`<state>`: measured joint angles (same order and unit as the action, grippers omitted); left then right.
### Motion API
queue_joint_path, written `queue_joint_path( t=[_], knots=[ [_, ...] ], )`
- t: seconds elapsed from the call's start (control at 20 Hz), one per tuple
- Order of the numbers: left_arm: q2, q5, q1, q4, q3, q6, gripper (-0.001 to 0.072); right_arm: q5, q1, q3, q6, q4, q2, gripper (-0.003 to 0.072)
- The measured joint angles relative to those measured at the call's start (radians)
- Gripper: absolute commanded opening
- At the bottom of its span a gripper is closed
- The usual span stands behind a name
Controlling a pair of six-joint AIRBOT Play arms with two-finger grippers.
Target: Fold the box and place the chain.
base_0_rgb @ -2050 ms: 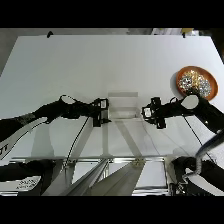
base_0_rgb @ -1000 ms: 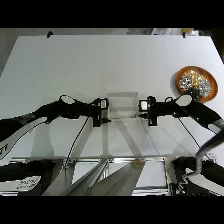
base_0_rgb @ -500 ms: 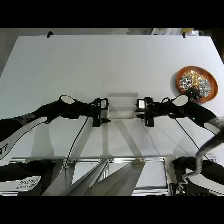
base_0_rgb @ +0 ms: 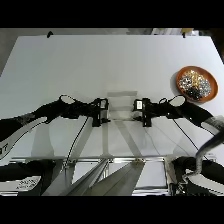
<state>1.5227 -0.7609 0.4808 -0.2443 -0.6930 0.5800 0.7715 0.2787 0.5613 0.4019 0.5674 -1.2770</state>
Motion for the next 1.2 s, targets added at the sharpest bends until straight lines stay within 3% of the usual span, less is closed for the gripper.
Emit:
queue_joint_path(
  t=[0.1,0.15,0.4,0.75,0.95,1.2],
  knots=[
    [0.000,0.000,0.000,0.001,0.000,-0.001,0.0011,0.003,-0.010,0.000,-0.047,0.038,0.024,0.0113],
    [0.000,0.002,0.001,0.003,0.000,-0.004,0.0011,0.008,-0.020,0.000,-0.085,0.074,0.043,0.0039],
    [0.000,0.002,0.001,0.003,0.000,-0.003,0.0011,0.038,-0.104,0.000,-0.335,0.277,0.147,0.0020],
    [0.000,0.001,0.001,0.002,0.000,-0.002,0.0011,-0.021,-0.308,0.000,-0.901,0.320,0.253,0.0020],
    [0.000,0.001,0.001,0.001,0.000,-0.001,0.0011,0.003,-0.417,0.000,-1.165,0.334,0.236,0.0019],
    [0.000,0.001,0.001,0.001,0.000,-0.001,0.0011,0.114,-0.439,0.000,-1.283,0.286,0.121,0.0019]
  ],
)
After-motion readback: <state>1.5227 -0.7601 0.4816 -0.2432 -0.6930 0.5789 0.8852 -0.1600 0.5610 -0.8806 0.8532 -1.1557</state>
